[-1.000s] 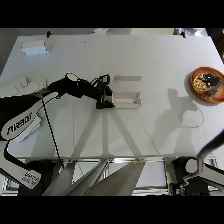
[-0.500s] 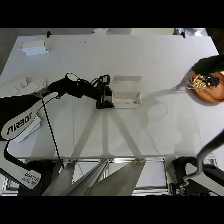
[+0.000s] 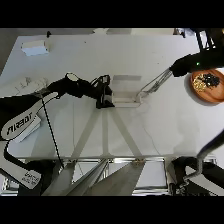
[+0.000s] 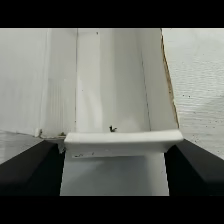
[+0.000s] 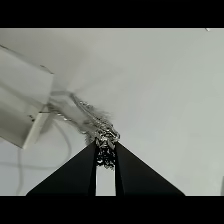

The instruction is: Fold the box and place the chain.

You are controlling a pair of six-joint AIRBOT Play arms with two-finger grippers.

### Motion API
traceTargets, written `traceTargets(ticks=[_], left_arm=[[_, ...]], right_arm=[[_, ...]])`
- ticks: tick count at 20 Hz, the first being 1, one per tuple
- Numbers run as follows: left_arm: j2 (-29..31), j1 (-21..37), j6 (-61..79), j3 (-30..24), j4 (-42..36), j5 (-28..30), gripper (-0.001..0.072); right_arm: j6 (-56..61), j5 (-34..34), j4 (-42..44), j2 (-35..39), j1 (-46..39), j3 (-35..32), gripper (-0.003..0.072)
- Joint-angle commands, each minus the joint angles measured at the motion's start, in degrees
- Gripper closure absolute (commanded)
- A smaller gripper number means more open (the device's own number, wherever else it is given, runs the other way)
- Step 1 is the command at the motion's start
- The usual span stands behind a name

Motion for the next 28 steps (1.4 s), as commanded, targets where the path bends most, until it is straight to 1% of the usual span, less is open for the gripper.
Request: traceTargets(ticks=[1, 8, 11, 15, 19, 23, 28], left_arm=[[0.1, -0.5, 0.1, 0.0, 0.3, 2.1, 0.0428], [0.2, -1.3, -0.2, 0.0, 1.8, 2.9, 0.0428], [0.2, -1.3, -0.2, 0.0, 1.8, 2.9, 0.0428], [0.2, -1.3, -0.2, 0.0, 1.8, 2.9, 0.0428], [0.2, -1.3, -0.2, 0.0, 1.8, 2.9, 0.0428], [0.2, -1.3, -0.2, 0.0, 1.8, 2.9, 0.0428], [0.2, -1.3, -0.2, 0.0, 1.8, 2.9, 0.0428]], right_arm=[[0.2, -0.8, 2.0, 0.0, 3.3, 0.0, 0.0676], [0.2, -2.6, 3.4, -1.4, 9.2, 0.0, 0.0676], [0.2, -2.9, 3.4, -3.9, 11.4, 0.0, 0.0676], [0.2, -6.0, 3.5, -7.8, 13.2, 0.0, 0.0676], [0.2, -5.2, 5.4, -13.3, 15.5, -0.1, 0.0676], [0.2, -4.9, 5.3, -18.5, 18.4, -0.1, 0.0675], [0.2, -2.1, 5.1, -22.9, 20.1, -0.1, 0.0675]])
